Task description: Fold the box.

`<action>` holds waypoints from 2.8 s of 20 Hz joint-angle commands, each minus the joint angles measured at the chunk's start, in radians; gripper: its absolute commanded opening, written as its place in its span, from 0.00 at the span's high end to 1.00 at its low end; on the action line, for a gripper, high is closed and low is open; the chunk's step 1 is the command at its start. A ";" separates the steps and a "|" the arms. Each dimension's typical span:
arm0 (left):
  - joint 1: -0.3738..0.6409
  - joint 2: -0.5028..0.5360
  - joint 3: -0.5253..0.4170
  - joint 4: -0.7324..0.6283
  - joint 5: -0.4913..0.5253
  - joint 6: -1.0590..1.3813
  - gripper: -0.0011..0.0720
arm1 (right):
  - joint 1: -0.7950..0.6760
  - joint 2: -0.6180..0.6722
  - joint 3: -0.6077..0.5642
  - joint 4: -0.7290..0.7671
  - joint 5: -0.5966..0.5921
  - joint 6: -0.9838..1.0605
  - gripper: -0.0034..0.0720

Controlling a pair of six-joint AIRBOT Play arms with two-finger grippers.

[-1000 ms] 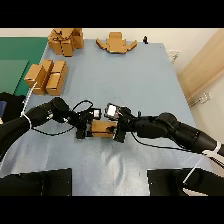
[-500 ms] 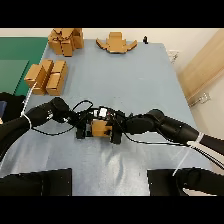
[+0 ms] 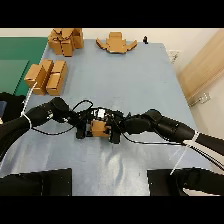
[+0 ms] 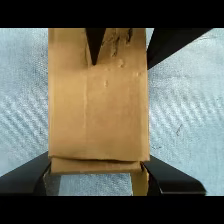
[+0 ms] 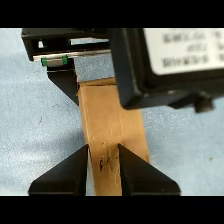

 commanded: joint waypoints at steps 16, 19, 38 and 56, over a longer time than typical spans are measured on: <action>0.000 0.000 0.000 0.002 -0.004 0.002 0.66 | -0.001 0.023 0.001 -0.032 -0.033 0.000 0.75; 0.000 0.000 0.000 0.002 -0.004 0.002 0.66 | 0.000 0.019 0.001 -0.032 -0.035 0.001 0.75; 0.000 0.000 0.000 0.002 -0.007 0.002 0.66 | -0.001 0.007 0.040 0.031 -0.108 0.012 0.75; 0.000 0.000 0.000 0.002 -0.008 0.002 0.66 | -0.002 -0.018 -0.001 0.015 -0.157 0.039 0.92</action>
